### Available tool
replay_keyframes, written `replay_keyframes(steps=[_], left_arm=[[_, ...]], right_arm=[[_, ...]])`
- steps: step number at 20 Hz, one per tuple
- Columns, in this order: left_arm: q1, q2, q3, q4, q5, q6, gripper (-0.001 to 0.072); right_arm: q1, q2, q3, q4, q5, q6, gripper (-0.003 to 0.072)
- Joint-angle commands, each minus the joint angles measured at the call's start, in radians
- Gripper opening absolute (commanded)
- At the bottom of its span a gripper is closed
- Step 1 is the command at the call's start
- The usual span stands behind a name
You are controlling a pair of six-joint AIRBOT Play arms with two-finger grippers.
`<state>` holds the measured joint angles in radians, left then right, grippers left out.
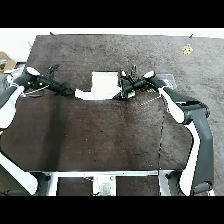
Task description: Fold the box and place the chain.
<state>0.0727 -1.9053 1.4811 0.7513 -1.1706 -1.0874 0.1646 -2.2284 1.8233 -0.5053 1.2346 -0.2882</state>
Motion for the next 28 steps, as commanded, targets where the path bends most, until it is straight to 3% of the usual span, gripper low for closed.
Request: replay_keyframes(steps=[1,5,11,12,13,18,28], left_arm=[[-0.001,0.000,-0.089,-0.129,0.063,0.084,0.0008],[-0.038,0.001,-0.090,-0.262,0.052,0.124,0.0009],[-0.090,0.001,-0.029,-0.335,0.027,0.146,0.0011],[-0.090,0.001,-0.020,-0.337,0.014,0.147,0.0095],[-0.090,0.001,-0.018,-0.340,0.005,0.146,0.0329],[-0.134,0.001,-0.014,-0.330,0.006,0.128,0.0342],[-0.279,0.001,0.168,0.097,0.031,-0.330,0.0342]], right_arm=[[0.000,0.000,0.000,0.000,0.000,0.000,0.0439],[0.000,0.000,0.000,0.001,0.000,0.000,0.0439],[0.000,0.000,0.000,0.000,0.000,0.000,0.0439],[0.000,0.000,0.000,0.000,0.000,0.000,0.0439],[0.000,0.000,0.000,0.000,0.000,0.000,0.0439],[0.000,0.000,0.000,0.000,0.000,0.000,0.0439],[0.000,0.000,0.000,0.000,0.000,0.000,0.0439]])
